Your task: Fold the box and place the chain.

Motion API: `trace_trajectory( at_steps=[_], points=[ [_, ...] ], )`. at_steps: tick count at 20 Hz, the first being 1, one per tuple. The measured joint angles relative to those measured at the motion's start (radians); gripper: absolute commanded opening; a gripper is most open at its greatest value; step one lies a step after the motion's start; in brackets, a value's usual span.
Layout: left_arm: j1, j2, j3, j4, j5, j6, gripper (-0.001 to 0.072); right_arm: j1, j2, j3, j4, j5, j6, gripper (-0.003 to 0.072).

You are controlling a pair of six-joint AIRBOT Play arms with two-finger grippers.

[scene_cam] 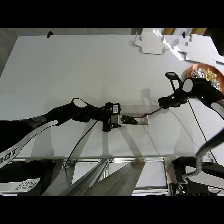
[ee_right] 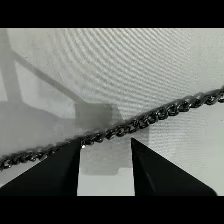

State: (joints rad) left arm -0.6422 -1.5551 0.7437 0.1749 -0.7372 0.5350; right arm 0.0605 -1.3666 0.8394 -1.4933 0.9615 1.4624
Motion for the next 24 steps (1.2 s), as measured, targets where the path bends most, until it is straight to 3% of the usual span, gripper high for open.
trace_trajectory(
  at_steps=[1, 7, 17, 24],
  points=[
    [0.0, 0.0, 0.0, 0.0, 0.0, 0.0, 0.0211, 0.0, -0.005, 0.0, -0.001, -0.001, 0.0, 0.0014],
    [0.0, 0.0, 0.0, 0.0, 0.0, 0.0, 0.0211, 0.01, 0.022, -0.001, -0.007, 0.033, -0.011, 0.0015],
    [0.0, 0.0, 0.0, 0.0, 0.0, 0.0, 0.0211, 0.233, 0.357, -0.001, 0.062, 0.294, -0.021, 0.0015],
    [0.0, 0.0, 0.0, 0.0, 0.0, 0.0, 0.0211, 0.414, 0.513, -0.001, 0.266, 0.251, -0.019, 0.0015]
  ],
)
